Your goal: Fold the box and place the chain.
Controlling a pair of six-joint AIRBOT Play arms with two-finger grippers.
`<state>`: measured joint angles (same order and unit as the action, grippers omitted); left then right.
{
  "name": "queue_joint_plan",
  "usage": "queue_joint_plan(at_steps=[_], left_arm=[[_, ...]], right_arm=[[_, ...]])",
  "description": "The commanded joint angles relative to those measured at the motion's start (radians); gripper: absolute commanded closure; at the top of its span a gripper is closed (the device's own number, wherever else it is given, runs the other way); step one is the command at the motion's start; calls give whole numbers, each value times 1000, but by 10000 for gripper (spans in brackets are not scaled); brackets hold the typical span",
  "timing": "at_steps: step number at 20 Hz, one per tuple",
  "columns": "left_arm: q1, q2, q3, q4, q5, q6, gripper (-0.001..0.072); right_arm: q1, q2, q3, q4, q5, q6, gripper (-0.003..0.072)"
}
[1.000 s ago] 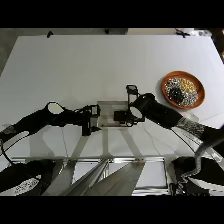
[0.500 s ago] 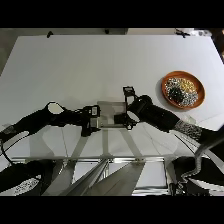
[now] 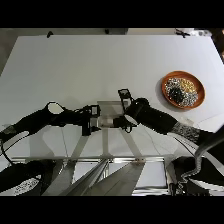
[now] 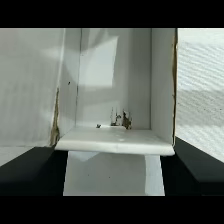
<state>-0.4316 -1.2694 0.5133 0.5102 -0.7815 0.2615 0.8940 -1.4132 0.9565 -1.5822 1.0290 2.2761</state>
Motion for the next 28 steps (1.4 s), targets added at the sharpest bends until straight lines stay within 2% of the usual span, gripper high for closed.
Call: queue_joint_plan(at_steps=[1,3,5,9,10,11,12,13,14,19,22,26,28], left_arm=[[0,1,0,-1,-1,0,622],[0,1,0,-1,0,0,622],[0,1,0,-1,0,0,622],[0,1,0,-1,0,0,622],[0,1,0,-1,-1,0,622],[0,1,0,-1,0,0,622],[0,1,0,-1,-1,0,622],[0,1,0,-1,-1,0,622],[0,1,0,-1,0,0,622],[0,1,0,-1,-1,0,622],[0,1,0,-1,-1,0,622],[0,1,0,-1,-1,0,622],[0,1,0,-1,-1,0,622]], right_arm=[[3,-20,0,-9,43,-8,521],[3,-28,0,-8,46,-8,541],[2,-28,0,-9,44,-11,663],[2,-28,0,-10,39,-34,675],[2,-28,0,-11,38,-34,657],[2,-28,0,-11,39,-34,546],[2,-27,0,-11,45,-34,403],[2,-27,0,-11,60,-35,306],[2,-26,0,-11,74,-42,278],[2,19,0,-18,103,-105,276],[2,49,0,-30,59,-104,277],[-1,22,-1,10,9,-77,279],[-1,16,-1,16,-53,-46,320]])
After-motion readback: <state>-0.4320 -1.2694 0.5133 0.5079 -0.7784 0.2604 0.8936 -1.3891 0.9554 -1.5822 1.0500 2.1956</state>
